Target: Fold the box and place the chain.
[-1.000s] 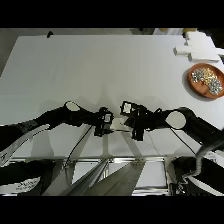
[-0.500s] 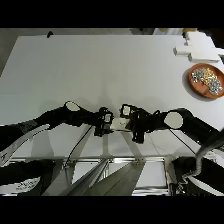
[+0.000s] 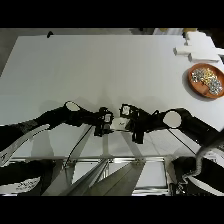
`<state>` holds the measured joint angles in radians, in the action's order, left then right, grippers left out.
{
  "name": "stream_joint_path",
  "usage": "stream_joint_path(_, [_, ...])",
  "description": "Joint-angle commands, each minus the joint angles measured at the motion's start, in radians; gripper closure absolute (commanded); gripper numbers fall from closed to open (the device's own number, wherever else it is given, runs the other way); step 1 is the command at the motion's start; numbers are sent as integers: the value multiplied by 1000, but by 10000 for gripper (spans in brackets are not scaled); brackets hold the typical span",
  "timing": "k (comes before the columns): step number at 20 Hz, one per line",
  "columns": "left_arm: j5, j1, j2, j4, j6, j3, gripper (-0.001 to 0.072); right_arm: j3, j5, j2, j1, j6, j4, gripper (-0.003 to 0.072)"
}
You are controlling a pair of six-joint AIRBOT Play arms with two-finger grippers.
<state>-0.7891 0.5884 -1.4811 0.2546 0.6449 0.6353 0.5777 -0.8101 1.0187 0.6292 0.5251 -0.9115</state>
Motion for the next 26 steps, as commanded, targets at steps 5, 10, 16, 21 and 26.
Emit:
stream_joint_path(5, [0,-1,1,0,0,0,575,-1,-21,60,1,1,0,675])
stream_joint_path(10, [0,-1,1,0,0,0,575,-3,-20,66,1,1,0,675])
stream_joint_path(16, [0,-1,1,0,0,0,575,-2,-11,9,0,1,0,675])
stream_joint_path(21, [0,-1,1,0,0,0,575,-2,-13,-167,0,224,-172,675])
stream_joint_path(26, [0,-1,1,0,0,0,575,-2,-161,-238,-11,768,-562,675])
